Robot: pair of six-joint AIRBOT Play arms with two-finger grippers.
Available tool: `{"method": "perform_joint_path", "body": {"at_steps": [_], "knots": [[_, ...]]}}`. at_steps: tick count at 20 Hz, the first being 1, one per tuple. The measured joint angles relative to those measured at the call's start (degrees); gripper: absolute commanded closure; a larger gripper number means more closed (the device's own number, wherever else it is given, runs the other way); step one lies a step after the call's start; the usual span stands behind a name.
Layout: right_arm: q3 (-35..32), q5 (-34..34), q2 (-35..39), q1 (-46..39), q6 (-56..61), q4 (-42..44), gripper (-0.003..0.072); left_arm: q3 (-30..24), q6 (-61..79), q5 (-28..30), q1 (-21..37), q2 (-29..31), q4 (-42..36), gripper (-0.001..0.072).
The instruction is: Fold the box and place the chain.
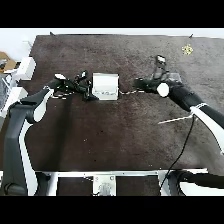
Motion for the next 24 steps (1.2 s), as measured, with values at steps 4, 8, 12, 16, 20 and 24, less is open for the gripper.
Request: {"method": "perform_joint_path", "body": {"at_steps": [4, 8, 12, 16, 20, 24], "knots": [[-1.07, -2.43, -4.96, -6.95, 0.02, 3.41, 0.0391, 0.02, 0.00, 0.00, 0.00, 0.00, 0.00, 0.0367], [-1.31, -5.70, -8.96, -9.79, 0.04, 6.40, 0.0392, 0.00, 0.00, 0.00, 0.00, 0.02, 0.00, 0.0367], [-1.31, -10.91, -10.49, -9.81, 0.04, 9.70, 0.0394, 0.00, 0.00, 0.00, 0.00, 0.02, -0.02, 0.0367], [-1.36, -13.92, -11.85, -7.98, 0.20, 13.90, 0.0684, 0.00, 0.02, -0.02, 0.00, 0.02, 0.00, 0.0367], [-1.38, -16.37, -7.54, -3.82, -0.70, 15.08, 0.0685, 0.00, 0.02, 0.00, 0.00, 0.00, 0.00, 0.0367], [-1.31, -17.88, 2.03, 3.17, -3.26, 15.23, 0.0685, 0.00, 0.00, 0.00, 0.00, 0.00, 0.00, 0.0367]]}}
